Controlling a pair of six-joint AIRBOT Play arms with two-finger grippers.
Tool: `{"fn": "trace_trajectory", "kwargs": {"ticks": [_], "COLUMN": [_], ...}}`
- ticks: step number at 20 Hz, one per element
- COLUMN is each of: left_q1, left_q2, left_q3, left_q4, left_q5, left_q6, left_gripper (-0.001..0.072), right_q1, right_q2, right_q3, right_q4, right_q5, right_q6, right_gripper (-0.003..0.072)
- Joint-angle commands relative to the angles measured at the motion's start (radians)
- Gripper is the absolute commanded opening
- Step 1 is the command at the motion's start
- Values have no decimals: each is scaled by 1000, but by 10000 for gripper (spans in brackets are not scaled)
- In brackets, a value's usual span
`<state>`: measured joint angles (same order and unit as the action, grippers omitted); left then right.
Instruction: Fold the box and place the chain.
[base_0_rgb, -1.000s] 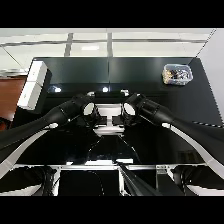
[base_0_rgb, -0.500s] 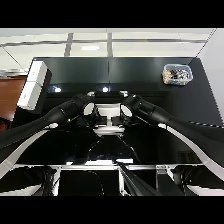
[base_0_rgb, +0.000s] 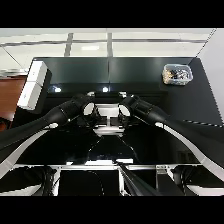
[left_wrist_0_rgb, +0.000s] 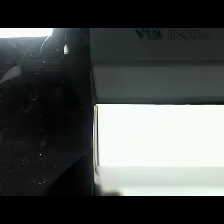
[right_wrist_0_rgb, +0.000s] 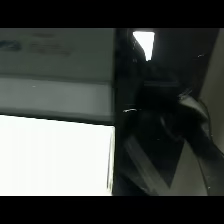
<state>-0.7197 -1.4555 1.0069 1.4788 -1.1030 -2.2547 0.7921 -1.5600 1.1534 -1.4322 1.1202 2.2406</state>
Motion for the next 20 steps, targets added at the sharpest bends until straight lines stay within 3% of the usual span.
{"fn": "trace_trajectory", "kwargs": {"ticks": [1, 5, 7, 8, 9, 12, 13, 14, 15, 20], "left_q1": [0, 0, 0, 0, 0, 0, 0, 0, 0, 1], "left_q2": [-1, -1, -1, -1, -1, -1, -1, -1, -1, -1], "left_q3": [0, 0, 0, 0, 0, 0, 0, 0, 0, 0], "left_q4": [2, 1, 1, 1, 1, 1, 1, 2, 2, 2], "left_q5": [0, 0, 0, 0, 0, 0, 0, 0, 0, 0], "left_q6": [3, 3, 3, 3, 3, 3, 3, 3, 3, 3], "left_gripper": [29, 28, 29, 29, 29, 29, 29, 28, 28, 29], "right_q1": [2, 2, 2, 2, 2, 2, 1, -1, -3, -33], "right_q2": [-11, -11, -10, -10, -10, -4, 6, 24, 49, 267], "right_q3": [1, 1, 2, 2, 2, 2, 2, 2, 2, 18], "right_q4": [24, 21, 22, 23, 21, 17, 17, 17, 17, -2], "right_q5": [-3, 2, -2, -2, -1, 2, 2, 2, 6, 141], "right_q6": [-13, -13, -16, -16, -16, -16, -16, -24, -41, -152], "right_gripper": [17, 21, 162, 128, 18, 20, 50, 277, 333, 333]}}
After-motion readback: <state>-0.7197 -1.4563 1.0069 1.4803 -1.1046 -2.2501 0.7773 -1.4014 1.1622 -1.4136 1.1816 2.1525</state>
